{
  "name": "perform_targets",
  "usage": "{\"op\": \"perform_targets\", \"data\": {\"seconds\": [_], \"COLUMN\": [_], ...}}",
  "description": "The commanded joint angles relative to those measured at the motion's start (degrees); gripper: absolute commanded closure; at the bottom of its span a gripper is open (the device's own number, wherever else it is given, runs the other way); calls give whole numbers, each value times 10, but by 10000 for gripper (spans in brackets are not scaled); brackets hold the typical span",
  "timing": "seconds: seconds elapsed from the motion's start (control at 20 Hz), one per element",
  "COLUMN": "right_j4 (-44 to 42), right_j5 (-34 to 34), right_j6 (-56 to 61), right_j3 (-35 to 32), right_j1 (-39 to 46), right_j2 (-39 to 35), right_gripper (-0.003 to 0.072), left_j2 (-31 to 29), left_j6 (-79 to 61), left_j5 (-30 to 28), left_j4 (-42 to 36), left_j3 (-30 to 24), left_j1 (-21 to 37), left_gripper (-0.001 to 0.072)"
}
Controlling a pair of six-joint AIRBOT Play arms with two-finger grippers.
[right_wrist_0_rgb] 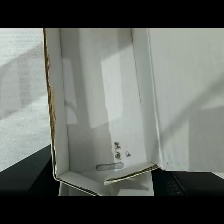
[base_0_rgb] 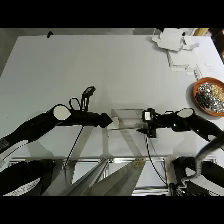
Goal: Fold the box and place the chain.
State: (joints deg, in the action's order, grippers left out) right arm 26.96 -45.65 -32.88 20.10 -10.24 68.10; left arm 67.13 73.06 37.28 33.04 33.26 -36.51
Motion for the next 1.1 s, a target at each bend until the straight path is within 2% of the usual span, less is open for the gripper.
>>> {"op": "perform_targets", "data": {"seconds": [0.0,0.15,0.25,0.4,0.6,0.8,1.05], "right_j4": [0,0,0,0,0,0,0], "right_j5": [0,0,0,0,0,0,0], "right_j6": [0,0,0,0,0,0,0], "right_j3": [0,0,0,0,0,0,0], "right_j1": [0,0,0,0,0,0,0], "right_j2": [0,0,0,0,0,0,0], "right_gripper": [250,250,250,250,250,250,250], "left_j2": [-2,0,10,36,63,73,81], "left_j6": [-8,3,65,137,168,262,346], "left_j5": [2,-4,-9,9,20,27,82], "left_j4": [5,26,71,141,166,230,301], "left_j3": [1,11,28,60,91,104,143], "left_j1": [-5,-21,-28,-45,-70,-83,-87], "left_gripper": [358,358,358,358,358,358,358]}}
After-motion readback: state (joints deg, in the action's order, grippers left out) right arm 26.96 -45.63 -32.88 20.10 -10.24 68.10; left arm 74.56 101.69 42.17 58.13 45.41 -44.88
